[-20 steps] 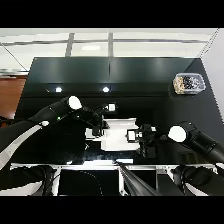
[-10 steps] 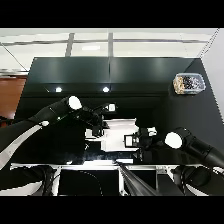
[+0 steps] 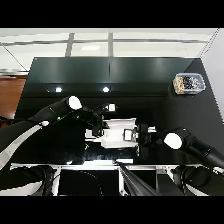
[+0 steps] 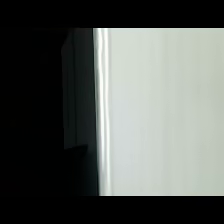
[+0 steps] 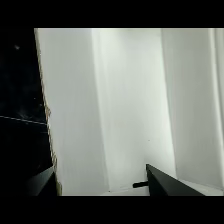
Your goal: Fold the box and place the chain.
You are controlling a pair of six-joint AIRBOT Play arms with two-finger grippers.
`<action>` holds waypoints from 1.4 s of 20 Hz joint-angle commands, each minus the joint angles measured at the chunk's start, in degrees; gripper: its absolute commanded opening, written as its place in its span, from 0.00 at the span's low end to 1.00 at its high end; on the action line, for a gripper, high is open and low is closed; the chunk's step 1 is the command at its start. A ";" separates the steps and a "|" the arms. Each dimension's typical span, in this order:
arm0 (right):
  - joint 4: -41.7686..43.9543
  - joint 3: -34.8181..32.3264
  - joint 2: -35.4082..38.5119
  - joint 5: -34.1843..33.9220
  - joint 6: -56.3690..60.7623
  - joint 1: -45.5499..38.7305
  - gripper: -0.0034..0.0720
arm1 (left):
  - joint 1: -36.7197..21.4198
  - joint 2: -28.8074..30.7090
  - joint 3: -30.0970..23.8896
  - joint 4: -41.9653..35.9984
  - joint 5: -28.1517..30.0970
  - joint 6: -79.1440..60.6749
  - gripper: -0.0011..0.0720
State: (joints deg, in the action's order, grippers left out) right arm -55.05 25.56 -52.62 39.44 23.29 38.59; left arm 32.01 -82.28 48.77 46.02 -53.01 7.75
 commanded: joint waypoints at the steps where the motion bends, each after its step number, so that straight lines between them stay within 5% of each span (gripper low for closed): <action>1: -1.03 2.34 0.33 0.22 1.81 -4.22 0.88 | 0.02 0.00 0.00 0.00 0.02 -0.02 0.05; 14: 2.64 4.90 0.33 1.53 -7.17 -10.91 0.88 | 0.02 0.00 0.02 0.00 0.02 -0.02 0.05; 28: 16.55 4.42 -4.46 6.80 -19.54 -14.19 0.88 | 0.02 0.00 0.04 0.02 0.07 -0.04 0.05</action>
State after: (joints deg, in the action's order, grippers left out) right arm -40.07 30.28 -56.47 45.08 5.58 24.64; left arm 32.01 -82.28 48.75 46.04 -53.12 7.68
